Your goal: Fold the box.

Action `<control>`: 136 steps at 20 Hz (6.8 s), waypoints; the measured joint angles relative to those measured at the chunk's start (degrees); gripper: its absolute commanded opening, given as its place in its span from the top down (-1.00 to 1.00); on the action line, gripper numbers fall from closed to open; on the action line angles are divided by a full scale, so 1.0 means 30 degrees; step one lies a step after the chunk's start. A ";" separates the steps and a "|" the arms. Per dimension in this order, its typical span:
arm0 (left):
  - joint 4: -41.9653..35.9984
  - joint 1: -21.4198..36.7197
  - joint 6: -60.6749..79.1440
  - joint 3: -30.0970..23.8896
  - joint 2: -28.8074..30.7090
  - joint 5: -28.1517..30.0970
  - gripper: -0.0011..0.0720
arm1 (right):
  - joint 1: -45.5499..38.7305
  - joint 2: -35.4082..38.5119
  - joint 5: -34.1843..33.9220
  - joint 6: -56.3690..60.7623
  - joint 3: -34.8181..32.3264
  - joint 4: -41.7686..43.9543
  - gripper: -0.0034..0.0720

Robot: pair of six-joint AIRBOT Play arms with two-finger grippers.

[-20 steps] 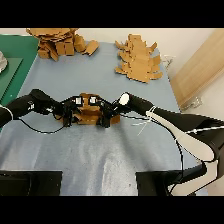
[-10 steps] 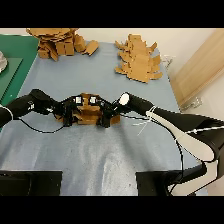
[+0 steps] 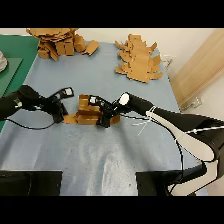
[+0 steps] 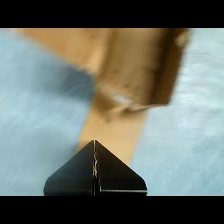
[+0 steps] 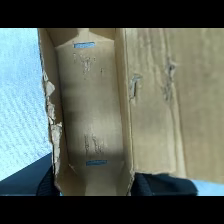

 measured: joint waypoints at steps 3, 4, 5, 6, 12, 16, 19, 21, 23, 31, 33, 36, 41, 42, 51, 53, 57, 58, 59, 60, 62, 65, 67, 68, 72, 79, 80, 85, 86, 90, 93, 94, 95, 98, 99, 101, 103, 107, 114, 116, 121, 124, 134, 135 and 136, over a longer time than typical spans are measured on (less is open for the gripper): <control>0.0357 0.2681 -0.4291 0.0000 0.0772 0.1457 0.94 | 0.0000 0.0000 -0.0022 0.0000 0.0000 0.0000 -0.44; 0.0401 0.3526 -0.5836 0.0000 0.0889 0.1683 0.94 | 0.0000 0.0000 -0.0029 0.0000 0.0000 0.0000 -0.44; 0.0459 0.4379 -0.7410 0.0000 0.0969 0.1741 0.94 | 0.0000 0.0000 -0.0036 0.0000 0.0000 0.0000 -0.44; 0.0539 0.5013 -0.8735 0.0000 0.1027 0.1683 0.94 | 0.0000 0.0000 -0.0044 -0.0007 0.0000 0.0000 -0.44; 0.0590 0.6178 -1.4841 -0.0073 0.0576 -0.0124 0.94 | 0.0000 0.0000 -0.0109 -0.0007 -0.0007 0.0000 -0.44; -0.0299 0.5821 -1.7092 -0.0561 0.0044 -0.1945 0.94 | 0.0007 0.0000 -0.0168 -0.0007 -0.0007 0.0000 -0.44; -0.1027 0.5100 -1.7748 -0.1115 -0.0087 -0.2528 0.94 | 0.0007 0.0000 -0.0204 0.0000 -0.0015 0.0000 -0.44; -0.1253 0.4685 -1.8076 -0.1574 -0.0146 -0.2732 0.94 | 0.0007 0.0000 -0.0226 -0.0007 -0.0015 0.0000 -0.44; -0.1625 0.4422 -1.8251 -0.2004 -0.0160 -0.2827 0.94 | 0.0015 0.0000 -0.0240 -0.0007 -0.0022 0.0000 -0.44; -0.6579 0.4160 -1.5686 -0.3410 -0.0160 -0.3279 0.94 | 0.0015 0.0000 -0.0262 -0.0007 -0.0022 0.0000 -0.44; -0.7643 0.4146 -1.4957 -0.3512 -0.0175 -0.3308 0.94 | 0.0015 0.0000 -0.0270 -0.0015 -0.0022 0.0000 -0.44; -0.8320 0.4146 -1.4353 -0.3585 -0.0182 -0.3351 0.94 | 0.0015 0.0000 -0.0270 -0.0015 -0.0022 0.0000 -0.44; -0.8145 0.4393 -1.4105 -0.3585 -0.0073 -0.3147 0.94 | 0.0015 0.0000 -0.0277 -0.0015 -0.0022 0.0000 -0.44; -0.7854 0.4539 -1.4280 -0.3577 0.0000 -0.2987 0.94 | 0.0015 0.0000 -0.0277 -0.0015 -0.0022 0.0000 -0.44; -0.5960 0.3373 -1.5773 -0.3563 -0.0226 -0.1435 0.94 | 0.0015 0.0000 -0.0277 -0.0022 -0.0022 0.0000 -0.44; -0.5901 0.2900 -1.5912 -0.3563 -0.0619 -0.1195 0.94 | 0.0015 0.0000 -0.0277 -0.0015 -0.0022 0.0000 -0.44; -0.6747 0.2186 -1.5606 -0.3483 -0.0998 -0.0823 0.94 | 0.0022 0.0000 -0.0284 -0.0015 -0.0022 0.0000 -0.44; -0.6972 0.2098 -1.5431 -0.3402 -0.1035 -0.0707 0.94 | 0.0015 0.0000 -0.0277 -0.0015 -0.0022 0.0007 -0.44; -0.7278 0.2025 -1.5271 -0.3279 -0.1071 -0.0714 0.94 | 0.0022 0.0000 -0.0284 -0.0022 -0.0022 0.0000 -0.44; -0.7548 0.1996 -1.5147 -0.3133 -0.1071 -0.0823 0.94 | 0.0022 0.0000 -0.0284 -0.0015 -0.0022 0.0007 -0.44; -0.7745 0.1945 -1.5030 -0.2827 -0.1093 -0.1093 0.94 | 0.0015 0.0000 -0.0284 -0.0015 -0.0022 0.0000 -0.44; -0.7956 0.1938 -1.5059 -0.2310 -0.1093 -0.1770 0.94 | 0.0022 0.0000 -0.0284 -0.0022 -0.0022 0.0000 -0.44; -0.8102 0.1916 -1.5256 -0.1953 -0.1093 -0.2331 0.94 | 0.0022 0.0000 -0.0284 -0.0015 -0.0022 0.0000 -0.44; -0.8196 0.1902 -1.5402 -0.1792 -0.1093 -0.2616 0.94 | 0.0022 0.0000 -0.0277 -0.0022 -0.0022 0.0000 -0.44; -0.8524 0.1894 -1.5715 -0.1151 -0.1093 -0.4299 -0.37 | 0.0022 0.0000 -0.0284 -0.0015 -0.0022 0.0000 -0.44; -0.8408 0.1902 -1.6007 -0.0481 -0.1093 -0.5399 0.01 | 0.0015 0.0000 -0.0284 -0.0015 -0.0022 0.0000 -0.44; -0.8408 0.1902 -1.6021 -0.0444 -0.1115 -0.5399 0.01 | 0.0022 0.0000 -0.0284 -0.0022 -0.0022 0.0000 -0.44; -0.8502 0.1603 -1.6028 -0.0408 -0.1508 -0.5166 0.01 | 0.0015 0.0000 -0.0277 -0.0022 -0.0022 0.0000 -0.44; -0.8597 0.1515 -1.6021 -0.0408 -0.1588 -0.5136 0.01 | 0.0022 0.0000 -0.0284 -0.0022 -0.0022 0.0000 -0.44; -0.9522 0.1362 -1.5890 -0.0408 -0.1727 -0.4962 0.00 | 0.0022 0.0000 -0.0284 -0.0022 -0.0022 0.0000 -0.44; -0.9806 0.1319 -1.5686 -0.0408 -0.1756 -0.4532 -0.04 | 0.0022 0.0000 -0.0284 -0.0022 -0.0022 0.0000 -0.44; -0.9792 0.1304 -1.5803 -0.0379 -0.1770 -0.4364 -0.04 | 0.0022 0.0000 -0.0284 -0.0022 -0.0022 0.0000 -0.44; -0.9632 0.1275 -1.6152 -0.0321 -0.1770 -0.4269 -0.04 | 0.0022 0.0000 -0.0284 -0.0022 -0.0022 -0.0007 -0.44; -0.7468 0.0670 -1.8025 0.0168 -0.1545 -0.4065 -0.04 | 0.0015 0.0000 -0.0284 -0.0022 -0.0022 0.0000 -0.44; -0.6586 0.0270 -1.8761 0.0393 -0.1384 -0.3949 -0.04 | 0.0022 0.0000 -0.0284 -0.0022 -0.0022 -0.0007 -0.44; -0.4495 -0.0831 -2.0567 0.1013 -0.1049 -0.3497 -0.04 | 0.0022 0.0000 -0.0284 -0.0022 -0.0022 -0.0007 -0.44; -0.2091 -0.2091 -2.2833 0.1712 -0.0867 -0.3140 -0.04 | 0.0022 0.0000 -0.0291 -0.0022 -0.0022 -0.0007 -0.44; 0.2339 -0.4612 -2.7481 0.2739 -0.0758 -0.2266 -0.04 | 0.0022 0.0000 -0.0291 -0.0022 -0.0022 -0.0007 -0.44; 0.8094 -0.7096 -3.3944 0.4036 -0.1479 -0.1632 -0.04 | 0.0022 0.0000 -0.0299 -0.0022 -0.0022 -0.0007 -0.44; 0.8881 -0.7402 -3.5080 0.4197 -0.1596 -0.1603 -0.04 | 0.0022 0.0000 -0.0313 -0.0015 -0.0022 -0.0007 -0.44; 1.0644 -0.7927 -3.7157 0.4619 -0.2076 -0.2222 -0.04 | 0.0022 0.0000 -0.0372 -0.0022 -0.0022 -0.0015 -0.44; 1.1249 -0.8247 -3.7732 0.5391 -0.2871 -0.3395 -0.04 | 0.0022 0.0000 -0.0393 -0.0022 -0.0022 -0.0007 -0.44; 1.1635 -0.8801 -3.7885 0.7264 -0.4750 -0.5872 -0.04 | 0.0022 0.0000 -0.0415 -0.0022 -0.0022 -0.0007 -0.44; 1.1570 -0.8801 -3.7871 0.7300 -0.4881 -0.5887 -0.04 | 0.0022 0.0000 -0.0415 -0.0022 -0.0022 -0.0007 -0.44; 1.1475 -0.8823 -3.7849 0.7315 -0.5027 -0.5880 -0.04 | 0.0022 0.0000 -0.0423 -0.0022 -0.0022 -0.0007 -0.44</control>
